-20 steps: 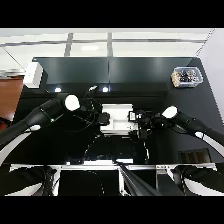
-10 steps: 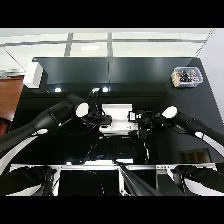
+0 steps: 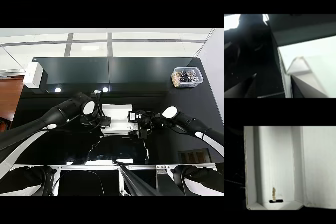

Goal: Fold the box and place the chain.

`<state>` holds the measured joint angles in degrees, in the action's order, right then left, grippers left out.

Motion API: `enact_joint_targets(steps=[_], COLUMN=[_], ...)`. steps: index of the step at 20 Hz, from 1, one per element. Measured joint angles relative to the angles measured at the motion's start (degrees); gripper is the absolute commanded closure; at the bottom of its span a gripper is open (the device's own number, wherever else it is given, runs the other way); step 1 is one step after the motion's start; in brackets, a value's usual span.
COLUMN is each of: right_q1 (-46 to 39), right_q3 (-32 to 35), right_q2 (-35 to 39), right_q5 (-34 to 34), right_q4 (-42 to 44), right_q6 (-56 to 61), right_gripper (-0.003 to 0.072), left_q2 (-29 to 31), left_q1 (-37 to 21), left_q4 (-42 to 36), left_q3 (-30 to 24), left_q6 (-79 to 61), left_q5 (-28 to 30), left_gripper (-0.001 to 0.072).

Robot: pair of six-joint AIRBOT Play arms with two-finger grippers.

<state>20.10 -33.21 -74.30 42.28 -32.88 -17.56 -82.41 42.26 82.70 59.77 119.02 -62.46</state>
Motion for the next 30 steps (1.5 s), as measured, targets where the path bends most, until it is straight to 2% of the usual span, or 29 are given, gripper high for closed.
enact_joint_targets(steps=[11,13,16,17,18,20,23,25,26,27,28,30], right_q1=[0.00,0.00,0.00,0.00,0.00,0.00,0.00,0.00,0.00,0.00,0.00,0.00], right_q3=[0.00,0.00,0.00,0.00,0.00,0.00,0.00,0.00,0.00,0.00,0.00,0.00], right_q2=[0.00,0.00,0.00,0.00,0.00,0.00,0.00,0.00,0.00,0.00,0.00,0.00], right_q5=[0.02,0.02,0.02,0.02,0.02,0.07,0.04,0.04,0.04,0.04,0.04,0.04], right_q4=[0.00,-0.02,-0.02,-0.02,-0.02,-0.02,0.02,0.00,0.00,-0.02,-0.02,-0.02], right_q6=[0.00,0.00,0.00,0.00,0.00,0.00,0.07,0.04,0.04,-0.02,-0.02,-0.02], right_gripper=[0.0506,0.0505,0.0505,0.0506,0.0505,0.0505,0.0505,0.0505,0.0505,0.0506,0.0505,0.0505], left_q2=[-4.46,-4.76,-4.92,-4.94,-5.01,-5.01,-5.01,-5.01,-5.01,-5.01,-5.01,-5.01], left_q1=[4.13,4.37,4.55,4.55,4.59,4.61,4.66,4.63,4.63,4.63,4.66,4.63], left_q4=[1.01,1.05,1.05,1.05,1.05,1.38,1.60,1.66,1.64,1.55,1.25,1.03], left_q3=[3.56,3.78,3.96,3.98,3.98,4.00,4.00,4.00,4.00,4.00,4.00,4.00], left_q6=[8.50,9.35,9.97,10.19,10.54,11.32,12.24,12.31,12.31,12.04,12.09,12.33], left_q5=[0.17,-0.02,-0.50,-0.76,-0.79,-1.40,-1.20,-1.16,-1.16,-1.16,-0.98,-1.25], left_gripper=[0.0233,0.0376,0.0378,0.0413,0.0549,0.0649,0.0668,0.0661,0.0554,0.0324,0.0239,0.0239])
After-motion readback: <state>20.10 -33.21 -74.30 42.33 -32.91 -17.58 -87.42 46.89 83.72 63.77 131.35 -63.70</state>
